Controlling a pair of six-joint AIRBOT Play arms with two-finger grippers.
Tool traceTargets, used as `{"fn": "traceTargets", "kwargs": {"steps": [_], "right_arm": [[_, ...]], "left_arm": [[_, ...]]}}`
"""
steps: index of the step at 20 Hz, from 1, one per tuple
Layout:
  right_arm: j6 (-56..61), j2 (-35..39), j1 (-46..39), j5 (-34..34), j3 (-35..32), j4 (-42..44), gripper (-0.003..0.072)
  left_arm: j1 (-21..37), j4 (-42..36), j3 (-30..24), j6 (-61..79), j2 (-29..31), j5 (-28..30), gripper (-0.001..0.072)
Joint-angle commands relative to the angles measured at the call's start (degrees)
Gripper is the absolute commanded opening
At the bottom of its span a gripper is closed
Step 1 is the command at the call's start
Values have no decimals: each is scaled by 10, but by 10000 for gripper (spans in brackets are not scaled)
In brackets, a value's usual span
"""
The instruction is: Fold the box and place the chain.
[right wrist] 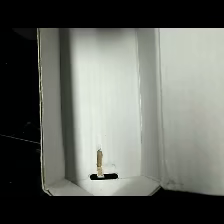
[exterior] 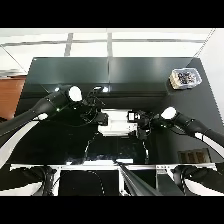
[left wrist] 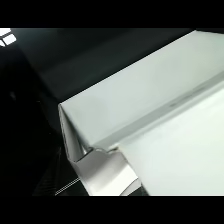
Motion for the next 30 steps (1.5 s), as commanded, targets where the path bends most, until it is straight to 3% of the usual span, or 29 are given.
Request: {"fn": "traceTargets", "kwargs": {"steps": [1,10,18,20,25,30], "right_arm": [[0,0,0,0,0,0,437],[0,0,0,0,0,0,437],[0,0,0,0,0,0,437],[0,0,0,0,0,0,437],[0,0,0,0,0,0,437],[0,0,0,0,0,0,437]], "left_arm": [[-16,73,0,-56,0,0,560],[-82,177,0,-193,0,28,560],[-102,190,1,-283,0,31,559],[-110,200,3,-314,0,32,504],[-144,257,36,-370,-15,16,494],[-148,256,48,-393,-40,-10,494]]}}
